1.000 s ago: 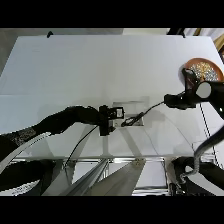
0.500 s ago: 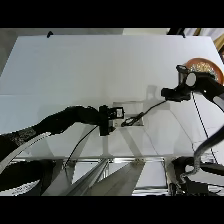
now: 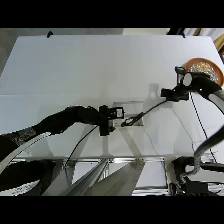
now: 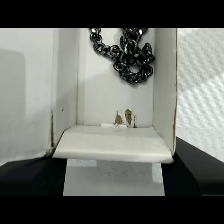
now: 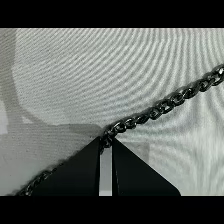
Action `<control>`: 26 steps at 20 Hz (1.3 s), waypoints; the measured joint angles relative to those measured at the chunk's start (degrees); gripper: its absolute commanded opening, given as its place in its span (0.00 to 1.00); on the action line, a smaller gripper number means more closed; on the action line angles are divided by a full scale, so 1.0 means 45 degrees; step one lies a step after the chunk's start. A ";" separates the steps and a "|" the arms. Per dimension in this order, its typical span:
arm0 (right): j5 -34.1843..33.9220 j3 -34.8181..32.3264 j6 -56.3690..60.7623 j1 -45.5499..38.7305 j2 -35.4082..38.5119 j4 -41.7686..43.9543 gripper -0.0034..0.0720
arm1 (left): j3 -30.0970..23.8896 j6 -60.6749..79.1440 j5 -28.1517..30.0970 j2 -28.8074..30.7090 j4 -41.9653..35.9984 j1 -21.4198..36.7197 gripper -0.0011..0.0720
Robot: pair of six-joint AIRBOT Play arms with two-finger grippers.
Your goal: Fold the box and place the chain.
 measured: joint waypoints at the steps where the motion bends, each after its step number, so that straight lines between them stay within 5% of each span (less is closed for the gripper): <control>1: 0.0015 0.0000 -0.0044 0.0053 0.0000 0.0000 0.06 | 0.0000 0.0000 0.0000 0.0000 0.0000 0.0000 0.30; 7: 0.0291 -0.0024 -0.0379 0.0767 0.1370 0.0155 0.06 | 0.0000 0.0000 0.0000 0.0000 0.0000 0.0000 0.30; 19: 0.1860 -0.0024 -0.0665 0.3293 0.7859 0.1642 0.06 | 0.0000 0.0000 0.0015 0.0000 0.0000 0.0000 0.30; 26: 0.2035 -0.0024 -0.0665 0.4775 1.0064 0.3381 0.06 | 0.0000 0.0000 0.0029 0.0000 0.0000 0.0000 0.30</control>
